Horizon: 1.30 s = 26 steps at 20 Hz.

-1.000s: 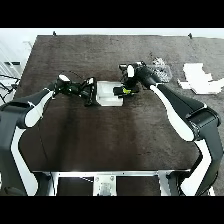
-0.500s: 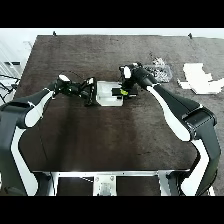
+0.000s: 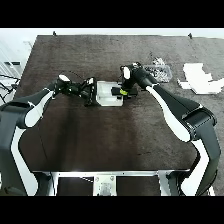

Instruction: Fold the box and place the chain.

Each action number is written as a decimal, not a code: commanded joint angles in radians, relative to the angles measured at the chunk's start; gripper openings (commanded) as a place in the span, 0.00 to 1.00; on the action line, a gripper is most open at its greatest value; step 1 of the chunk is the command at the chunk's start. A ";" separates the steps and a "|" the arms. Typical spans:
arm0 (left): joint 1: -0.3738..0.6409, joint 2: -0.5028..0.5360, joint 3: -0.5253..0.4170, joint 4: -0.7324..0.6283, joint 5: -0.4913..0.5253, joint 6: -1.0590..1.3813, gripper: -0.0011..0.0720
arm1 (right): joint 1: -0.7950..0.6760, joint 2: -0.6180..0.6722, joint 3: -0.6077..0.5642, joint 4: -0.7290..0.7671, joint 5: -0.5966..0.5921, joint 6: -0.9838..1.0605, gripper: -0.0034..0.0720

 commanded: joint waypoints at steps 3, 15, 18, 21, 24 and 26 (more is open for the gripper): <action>0.001 0.000 0.000 0.000 0.001 0.000 0.66 | 0.002 -0.001 0.000 0.001 0.000 0.047 0.25; 0.001 0.000 0.000 0.000 0.001 0.000 0.66 | 0.003 -0.009 0.001 -0.004 0.026 0.046 0.62; 0.001 0.000 0.000 0.000 0.001 0.000 0.66 | 0.003 0.023 0.001 -0.004 0.027 0.024 0.65; 0.001 0.000 0.000 0.000 0.002 0.000 0.66 | 0.005 0.079 0.001 -0.001 0.040 -0.051 0.65; 0.001 0.000 0.000 0.000 0.002 0.000 0.66 | -0.003 0.159 0.001 -0.013 0.053 -0.158 0.65; 0.001 0.000 0.000 0.000 0.001 0.000 0.66 | -0.028 0.211 0.001 -0.088 0.051 -0.194 0.64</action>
